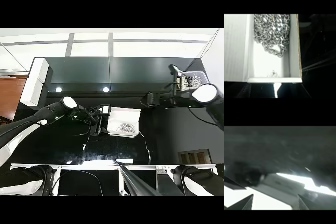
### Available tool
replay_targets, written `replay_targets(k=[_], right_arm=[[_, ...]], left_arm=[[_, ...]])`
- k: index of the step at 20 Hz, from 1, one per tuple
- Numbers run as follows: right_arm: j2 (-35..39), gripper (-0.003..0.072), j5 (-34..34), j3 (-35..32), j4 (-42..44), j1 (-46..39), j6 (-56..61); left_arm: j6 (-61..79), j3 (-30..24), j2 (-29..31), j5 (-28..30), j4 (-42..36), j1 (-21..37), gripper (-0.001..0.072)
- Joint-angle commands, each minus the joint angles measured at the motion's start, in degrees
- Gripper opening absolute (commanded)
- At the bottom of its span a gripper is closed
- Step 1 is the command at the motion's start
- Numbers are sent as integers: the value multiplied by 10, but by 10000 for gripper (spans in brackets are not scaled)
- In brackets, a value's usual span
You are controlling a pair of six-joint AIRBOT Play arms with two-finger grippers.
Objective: Fold the box and place the chain.
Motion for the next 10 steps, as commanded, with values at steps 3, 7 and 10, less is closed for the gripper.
replay_targets(k=[3, 7, 10], right_arm=[[-42, 638, 73, 7, 94, 23, -407], [-29, 637, 176, 31, 49, 22, -509], [-29, 636, 124, -10, 30, 57, -513]], left_arm=[[0, 0, 0, 1, 0, 0, 352], [0, 0, 0, 1, 0, 0, 352], [0, 0, 0, 1, 0, 0, 353]])
